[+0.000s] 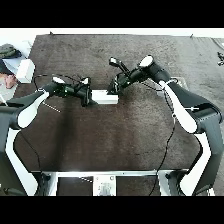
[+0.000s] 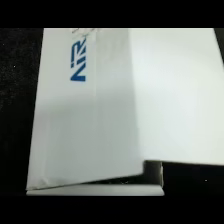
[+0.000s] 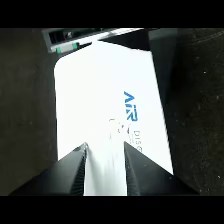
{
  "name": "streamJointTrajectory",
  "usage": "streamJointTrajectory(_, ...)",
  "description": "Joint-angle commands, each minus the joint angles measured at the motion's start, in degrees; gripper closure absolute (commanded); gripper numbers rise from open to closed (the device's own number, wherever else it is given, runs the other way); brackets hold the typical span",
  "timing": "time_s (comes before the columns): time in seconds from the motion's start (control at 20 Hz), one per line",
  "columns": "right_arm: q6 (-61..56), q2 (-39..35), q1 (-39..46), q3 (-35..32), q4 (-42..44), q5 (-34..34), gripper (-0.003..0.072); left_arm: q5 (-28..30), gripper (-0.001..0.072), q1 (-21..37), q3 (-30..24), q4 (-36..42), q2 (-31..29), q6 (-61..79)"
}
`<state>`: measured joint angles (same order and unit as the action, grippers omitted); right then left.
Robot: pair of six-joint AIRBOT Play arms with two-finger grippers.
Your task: Fold the box and place the chain.
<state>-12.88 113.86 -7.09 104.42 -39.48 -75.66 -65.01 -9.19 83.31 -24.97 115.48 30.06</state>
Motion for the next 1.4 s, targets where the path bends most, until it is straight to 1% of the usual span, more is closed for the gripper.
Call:
streamJointTrajectory(0.0, 3.1, -0.04, -1.18, 0.07, -1.95, 0.92, 0.038, 0.02, 0.0474, 0.0, 0.02, -0.02, 0.0, 0.0)
streamJointTrajectory(0.1, 3.32, -0.04, -1.25, 0.07, -2.01, 2.25, 0.038, 0.02, 0.0474, 0.0, 0.0, -0.02, -0.02, 0.02)
streamJointTrajectory(0.15, 3.32, -0.04, -1.29, 0.07, -2.75, 2.78, 0.0362, 0.02, 0.0473, 0.0, 0.0, -0.02, -0.02, 0.0)
streamJointTrajectory(0.2, 3.3, -0.04, -1.44, 0.04, -3.91, 3.08, 0.0286, 0.02, 0.0474, 0.0, 0.0, -0.02, -0.02, 0.02)
streamJointTrajectory(0.25, 3.28, -0.04, -1.62, 0.07, -5.38, 3.39, 0.0288, 0.02, 0.0473, 0.0, 0.02, -0.02, -0.02, 0.02)
streamJointTrajectory(0.3, 3.26, -0.04, -1.73, 0.07, -6.25, 4.02, 0.0309, 0.0, 0.0474, 0.0, 0.0, -0.02, -0.02, 0.0)
streamJointTrajectory(0.45, 3.26, -0.39, -1.73, 0.07, -6.38, 5.92, 0.031, 0.0, 0.0473, 0.0, 0.02, -0.02, 0.0, 0.0)
streamJointTrajectory(0.65, 3.3, -2.69, -1.7, 0.07, -6.4, 8.41, 0.0313, 0.02, 0.0473, 0.0, 0.0, -0.02, -0.02, 0.02)
streamJointTrajectory(0.7, 3.28, -2.82, -1.75, 0.07, -6.4, 8.46, 0.0417, 0.02, 0.0473, 0.0, 0.0, -0.02, -0.02, 0.0)
streamJointTrajectory(0.95, 3.26, -2.64, -1.9, 0.07, -6.86, 8.44, 0.0418, 0.0, 0.0473, 0.0, 0.02, -0.02, -0.02, 0.02)
streamJointTrajectory(1.0, 3.23, -2.64, -1.9, 0.07, -7.06, 8.41, 0.0428, 0.02, 0.0474, 0.0, 0.02, -0.02, -0.02, 0.0)
streamJointTrajectory(1.05, 3.23, -2.64, -1.9, 0.07, -7.06, 8.37, 0.0539, 0.02, 0.0474, 0.0, 0.0, -0.02, -0.02, 0.0)
streamJointTrajectory(1.2, 2.91, -2.64, -2.03, 0.02, -7.76, 7.28, 0.0538, 0.02, 0.0473, 0.0, 0.0, -0.02, -0.02, 0.02)
streamJointTrajectory(1.35, 1.68, -2.64, -2.62, -0.04, -11.13, 6.91, 0.0539, 0.02, 0.0473, 0.0, 0.02, -0.02, -0.02, 0.0)
